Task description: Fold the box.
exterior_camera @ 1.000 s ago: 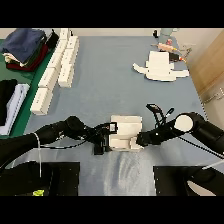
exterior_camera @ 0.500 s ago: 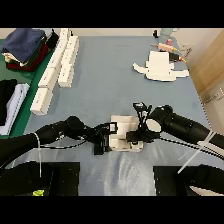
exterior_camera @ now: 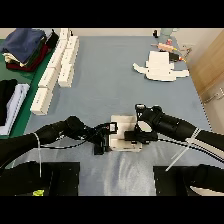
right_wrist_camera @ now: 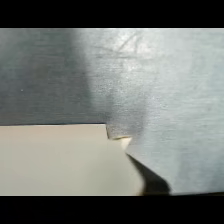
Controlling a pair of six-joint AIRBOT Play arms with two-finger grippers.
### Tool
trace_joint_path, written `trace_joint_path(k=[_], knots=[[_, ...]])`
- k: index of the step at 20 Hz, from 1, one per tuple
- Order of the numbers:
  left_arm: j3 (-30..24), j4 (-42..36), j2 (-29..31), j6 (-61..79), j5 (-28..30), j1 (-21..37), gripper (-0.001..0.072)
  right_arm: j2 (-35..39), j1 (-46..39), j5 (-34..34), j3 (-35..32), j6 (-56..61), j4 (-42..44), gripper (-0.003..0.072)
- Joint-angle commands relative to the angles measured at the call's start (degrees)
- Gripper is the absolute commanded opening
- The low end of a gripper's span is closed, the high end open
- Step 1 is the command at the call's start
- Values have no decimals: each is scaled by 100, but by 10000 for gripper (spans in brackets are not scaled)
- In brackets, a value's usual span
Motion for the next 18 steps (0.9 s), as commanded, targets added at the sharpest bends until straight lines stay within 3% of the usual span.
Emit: trace_joint_path(k=[1, 2, 8, 9, 10, 11, 18], knots=[[2, 2, 2, 2, 0, 2, 520, -120, 7, 44, 9, 210, -26, 94], [2, 2, 2, 2, 0, 2, 520, -142, 9, 39, 9, 208, -63, 13], [2, 2, 2, 2, 2, 2, 521, -151, 11, 35, 101, 210, -437, 4], [2, 2, 2, 2, 2, 2, 520, -151, 11, 35, 153, 208, -439, 98], [2, 2, 2, 2, 2, 2, 521, -149, 11, 33, 205, 203, -437, 316], [2, 2, 2, 2, 2, 2, 520, -144, 9, 39, 249, 151, -415, 446], [2, 2, 2, 2, 2, 2, 520, -136, 9, 79, 282, 140, -321, 458]])
